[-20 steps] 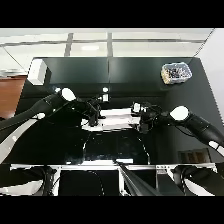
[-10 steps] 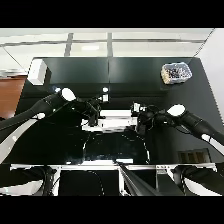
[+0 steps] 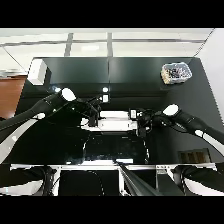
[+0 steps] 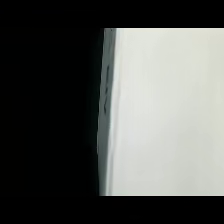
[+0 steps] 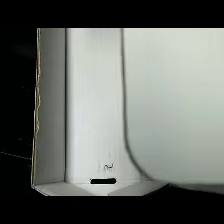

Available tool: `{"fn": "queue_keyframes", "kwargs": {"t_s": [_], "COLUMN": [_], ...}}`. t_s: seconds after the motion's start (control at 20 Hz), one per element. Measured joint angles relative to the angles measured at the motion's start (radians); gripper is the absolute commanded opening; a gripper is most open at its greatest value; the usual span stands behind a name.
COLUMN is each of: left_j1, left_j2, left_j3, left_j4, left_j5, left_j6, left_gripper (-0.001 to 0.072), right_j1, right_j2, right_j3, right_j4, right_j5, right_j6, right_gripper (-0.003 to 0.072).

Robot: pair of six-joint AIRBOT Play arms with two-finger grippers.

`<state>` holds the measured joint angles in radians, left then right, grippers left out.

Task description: Fold the box and place the chain.

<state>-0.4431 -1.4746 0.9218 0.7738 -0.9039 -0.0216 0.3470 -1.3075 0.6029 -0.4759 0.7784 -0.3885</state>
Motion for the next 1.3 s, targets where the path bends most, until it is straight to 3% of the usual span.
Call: {"fn": "queue_keyframes", "kwargs": {"t_s": [0.7,0.8,0.85,0.9,1.0,1.05,1.3], "left_j1": [0.0,0.0,0.0,0.0,0.0,0.001,0.023], "left_j2": [0.0,0.0,0.0,0.0,0.001,0.005,0.082], "left_j3": [0.0,0.0,0.0,0.0,0.002,0.009,0.062], "left_j4": [0.0,0.0,0.0,0.0,0.0,0.005,0.213], "left_j5": [0.004,0.004,0.004,0.005,0.008,0.005,-0.063], "left_j6": [-0.001,-0.001,-0.001,-0.003,-0.012,-0.027,-0.308], "left_gripper": [0.0026,0.0026,0.003,0.0122,0.0597,0.0715,0.0706], "right_j1": [0.037,0.037,0.037,0.037,0.037,0.037,0.037], "right_j2": [-0.031,-0.031,-0.031,-0.031,-0.031,-0.031,-0.031], "right_j3": [0.029,0.029,0.029,0.029,0.029,0.029,0.029], "right_j4": [-0.078,-0.08,-0.081,-0.081,-0.082,-0.082,-0.081], "right_j5": [-0.037,-0.04,-0.04,-0.04,-0.042,-0.044,-0.052], "right_j6": [0.087,0.088,0.089,0.089,0.09,0.091,0.098], "right_gripper": [0.07,0.05,0.0475,0.047,0.047,0.047,0.0469]}}
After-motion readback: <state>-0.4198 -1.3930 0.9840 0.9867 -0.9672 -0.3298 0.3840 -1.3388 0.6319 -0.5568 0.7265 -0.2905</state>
